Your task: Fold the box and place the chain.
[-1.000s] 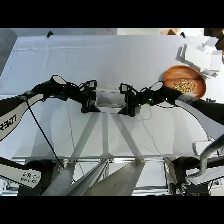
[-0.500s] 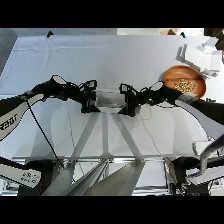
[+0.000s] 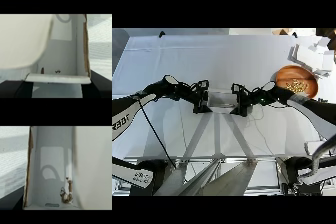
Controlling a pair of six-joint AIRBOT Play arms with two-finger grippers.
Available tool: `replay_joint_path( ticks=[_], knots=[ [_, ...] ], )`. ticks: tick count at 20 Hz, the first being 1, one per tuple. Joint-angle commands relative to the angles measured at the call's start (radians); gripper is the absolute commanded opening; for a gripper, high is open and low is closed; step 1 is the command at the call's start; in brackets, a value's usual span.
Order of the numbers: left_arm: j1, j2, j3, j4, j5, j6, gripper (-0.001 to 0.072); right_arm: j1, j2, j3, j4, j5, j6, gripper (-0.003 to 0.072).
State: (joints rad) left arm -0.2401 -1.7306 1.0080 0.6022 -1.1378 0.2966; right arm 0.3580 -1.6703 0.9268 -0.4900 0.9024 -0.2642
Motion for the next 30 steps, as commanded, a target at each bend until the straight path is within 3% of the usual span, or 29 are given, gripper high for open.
replay_joint_path(
  ticks=[1, 6, 11, 13, 18, 24, 30],
  knots=[
    [0.0, 0.001, 0.0, 0.001, 0.001, 0.002, 0.0175, 0.004, 0.001, 0.001, 0.02, 0.016, 0.002, 0.0495],
    [0.0, 0.001, 0.0, 0.001, 0.001, 0.002, 0.0175, 0.004, 0.001, 0.001, 0.02, 0.017, 0.001, 0.0498],
    [0.0, 0.001, 0.0, 0.001, 0.001, 0.002, 0.0175, 0.004, 0.001, 0.001, 0.018, -0.112, 0.0, 0.0667],
    [0.0, 0.001, 0.0, 0.001, 0.001, 0.002, 0.0175, 0.004, 0.001, 0.001, 0.017, -0.125, -0.008, 0.0693],
    [0.0, 0.001, 0.0, 0.0, 0.001, 0.002, 0.0175, 0.002, 0.026, 0.001, 0.013, -0.166, -0.007, 0.0694],
    [0.0, 0.001, 0.0, 0.0, 0.001, 0.002, 0.0175, 0.001, 0.119, 0.001, -0.174, -0.184, 0.006, 0.0694],
    [0.0, 0.001, 0.0, 0.0, 0.001, 0.002, 0.0175, 0.001, 0.21, 0.001, -0.361, -0.147, 0.149, 0.0693]
  ],
)
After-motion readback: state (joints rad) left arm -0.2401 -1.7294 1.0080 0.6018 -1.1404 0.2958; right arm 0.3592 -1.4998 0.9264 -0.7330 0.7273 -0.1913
